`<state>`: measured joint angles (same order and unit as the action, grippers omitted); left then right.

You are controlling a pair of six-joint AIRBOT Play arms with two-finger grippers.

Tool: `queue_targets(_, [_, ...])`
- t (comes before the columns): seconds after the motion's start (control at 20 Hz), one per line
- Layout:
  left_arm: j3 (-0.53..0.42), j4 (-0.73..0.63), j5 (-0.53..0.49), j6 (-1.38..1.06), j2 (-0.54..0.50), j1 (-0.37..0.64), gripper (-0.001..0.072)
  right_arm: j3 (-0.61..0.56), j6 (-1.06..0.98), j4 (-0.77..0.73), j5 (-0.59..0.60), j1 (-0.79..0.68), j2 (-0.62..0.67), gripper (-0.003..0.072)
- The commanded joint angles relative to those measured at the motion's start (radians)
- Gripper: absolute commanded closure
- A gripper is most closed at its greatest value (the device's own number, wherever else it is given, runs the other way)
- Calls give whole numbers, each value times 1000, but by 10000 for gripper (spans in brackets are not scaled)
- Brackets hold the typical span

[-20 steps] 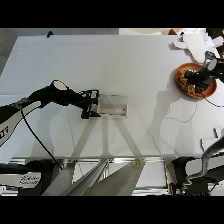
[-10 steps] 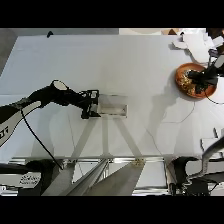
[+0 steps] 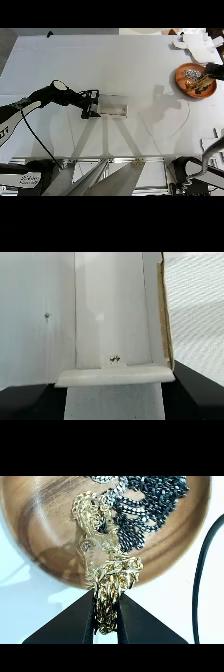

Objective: Fold the box and place the chain.

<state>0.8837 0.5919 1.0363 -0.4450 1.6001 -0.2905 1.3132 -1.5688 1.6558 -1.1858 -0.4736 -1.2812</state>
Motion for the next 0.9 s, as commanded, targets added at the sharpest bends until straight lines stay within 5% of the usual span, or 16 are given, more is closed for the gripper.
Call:
queue_targets(0.0, [1, 0, 0, 0, 0, 0, 369, -17, 7, -49, -45, 7, 98, 683])
queue_targets(0.4, [1, 0, 0, 0, 0, 0, 369, -152, -3, 32, -88, 314, 166, 683])
queue_targets(0.85, [1, 0, 0, 0, 0, 0, 369, -156, -55, 33, -47, 649, 166, 683])
